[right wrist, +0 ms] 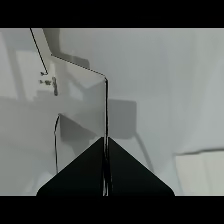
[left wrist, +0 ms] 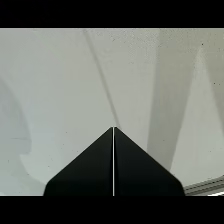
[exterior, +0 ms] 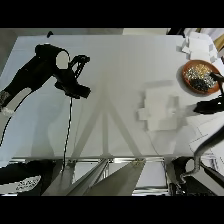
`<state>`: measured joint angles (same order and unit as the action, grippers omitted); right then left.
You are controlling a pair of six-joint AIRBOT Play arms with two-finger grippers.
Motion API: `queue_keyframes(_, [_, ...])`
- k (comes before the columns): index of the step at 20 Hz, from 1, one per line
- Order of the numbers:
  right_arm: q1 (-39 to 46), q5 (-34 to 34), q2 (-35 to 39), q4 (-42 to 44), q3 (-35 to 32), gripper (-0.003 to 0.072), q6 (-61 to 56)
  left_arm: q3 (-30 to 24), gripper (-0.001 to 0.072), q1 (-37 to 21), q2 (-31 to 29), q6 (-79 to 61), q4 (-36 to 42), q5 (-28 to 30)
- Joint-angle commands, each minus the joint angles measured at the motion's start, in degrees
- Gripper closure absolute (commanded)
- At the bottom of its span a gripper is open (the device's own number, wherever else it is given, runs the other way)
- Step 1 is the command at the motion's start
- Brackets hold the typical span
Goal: Fold the box and place the chain.
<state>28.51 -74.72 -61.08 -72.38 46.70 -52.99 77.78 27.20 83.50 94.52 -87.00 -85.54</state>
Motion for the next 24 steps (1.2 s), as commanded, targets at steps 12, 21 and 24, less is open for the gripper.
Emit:
queue_keyframes(12, [-28.8, 17.8, 17.9, 19.6, -20.7, 0.0668, -2.9, 0.0, 0.0698, 0.0, 0.0, -0.6, 0.0, 0.0])
queue_keyframes(21, [-34.9, 22.4, 17.9, 18.1, -20.6, 0.0667, -7.2, 0.0, 0.0138, 0.0, 0.0, -23.3, 3.8, 4.4])
queue_keyframes(24, [-34.9, 21.6, 17.9, 18.1, -20.7, 0.0667, -7.2, 0.0, 0.0136, -0.1, 0.6, -37.0, 14.6, 8.0])
